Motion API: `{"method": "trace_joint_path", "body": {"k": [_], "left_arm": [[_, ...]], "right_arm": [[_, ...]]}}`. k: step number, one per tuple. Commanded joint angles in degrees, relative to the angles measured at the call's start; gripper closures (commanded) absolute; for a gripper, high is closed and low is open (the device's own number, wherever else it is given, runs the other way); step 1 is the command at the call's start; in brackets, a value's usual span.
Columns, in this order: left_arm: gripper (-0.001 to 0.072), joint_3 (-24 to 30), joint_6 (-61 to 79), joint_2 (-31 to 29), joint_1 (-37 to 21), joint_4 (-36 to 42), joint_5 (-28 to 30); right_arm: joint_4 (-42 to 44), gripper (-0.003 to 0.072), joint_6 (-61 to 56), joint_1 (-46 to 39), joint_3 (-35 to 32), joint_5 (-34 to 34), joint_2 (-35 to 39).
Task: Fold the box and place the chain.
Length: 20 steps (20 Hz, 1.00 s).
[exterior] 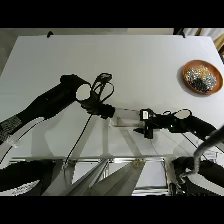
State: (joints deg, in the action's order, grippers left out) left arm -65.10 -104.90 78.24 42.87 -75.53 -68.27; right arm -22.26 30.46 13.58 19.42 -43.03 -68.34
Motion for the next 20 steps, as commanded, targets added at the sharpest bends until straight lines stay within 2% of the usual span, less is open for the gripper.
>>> {"method": "trace_joint_path", "body": {"k": [1, 2, 6, 8, 12, 16, 20], "left_arm": [[0.0445, 0.00, -1.38, 1.84, 0.22, 3.65, 0.11], [0.0512, 0.00, -3.56, 3.13, 0.46, 4.28, 0.33], [0.0488, 0.00, -10.21, 7.67, 2.01, 4.07, 0.37], [0.0380, -0.02, -10.86, 7.91, 3.34, 4.09, 1.66], [0.0374, -0.02, -11.34, 7.89, 3.78, 3.30, 2.49], [0.0376, -0.02, -12.94, 8.09, 4.68, -2.40, 4.59], [0.0379, -0.02, -14.99, 9.38, 5.66, -2.49, 6.60]], "right_arm": [[0.00, 0.0279, -0.02, 0.02, -0.02, -0.02, 0.00], [0.00, 0.0279, 0.00, 0.02, -0.02, -0.04, 0.00], [0.02, 0.0279, -0.02, 0.02, -0.02, -0.04, 0.00], [0.02, 0.0279, -0.02, 0.02, -0.02, -0.04, 0.00], [0.02, 0.0279, 0.00, 0.02, -0.02, -0.04, 0.00], [0.02, 0.0279, 0.00, 0.02, -0.02, -0.04, 0.00], [0.02, 0.0279, 0.00, 0.02, -0.02, -0.04, 0.00]]}}
